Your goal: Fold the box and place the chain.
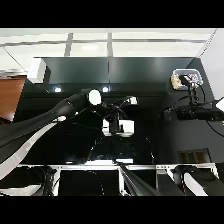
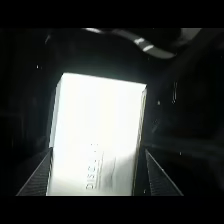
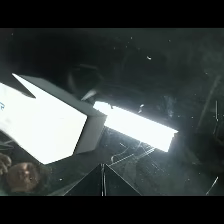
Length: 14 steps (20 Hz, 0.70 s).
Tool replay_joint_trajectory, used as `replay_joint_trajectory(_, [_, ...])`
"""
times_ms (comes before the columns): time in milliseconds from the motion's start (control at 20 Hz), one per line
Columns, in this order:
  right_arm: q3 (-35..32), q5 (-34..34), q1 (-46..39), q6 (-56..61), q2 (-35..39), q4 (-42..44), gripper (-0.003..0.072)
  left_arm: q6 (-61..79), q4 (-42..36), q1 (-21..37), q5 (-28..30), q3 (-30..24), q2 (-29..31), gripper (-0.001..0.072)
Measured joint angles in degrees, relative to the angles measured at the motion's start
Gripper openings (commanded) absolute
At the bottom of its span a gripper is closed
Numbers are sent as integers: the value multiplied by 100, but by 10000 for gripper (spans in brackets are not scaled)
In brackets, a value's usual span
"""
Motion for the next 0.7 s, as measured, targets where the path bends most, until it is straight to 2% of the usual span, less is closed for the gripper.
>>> replay_joint_trajectory(150, [0, -85, 0, -4, 0, 0, 17, -343, 470, -114, -83, 7, -24, 712])
replay_joint_trajectory(200, [-11, -125, 0, -9, 0, 0, 17, -463, 688, -175, -96, 7, -52, 673])
replay_joint_trajectory(250, [-22, -151, 0, -9, 0, -2, 17, -588, 890, -229, -120, 7, -74, 499])
replay_joint_trajectory(300, [-28, -179, 0, -9, 0, 0, 17, -756, 1069, -282, -116, 13, -90, 376])
replay_joint_trajectory(350, [-33, -199, 0, -9, 0, 0, 17, -968, 1244, -308, -138, 35, -96, 347])
replay_joint_trajectory(550, [-44, -238, 0, -9, 0, 0, 17, -2509, 2306, -9, -584, 192, 177, 347])
replay_joint_trajectory(700, [-44, -256, 0, -7, 0, 0, 17, -4030, 2962, 815, -1128, 219, 699, 347])
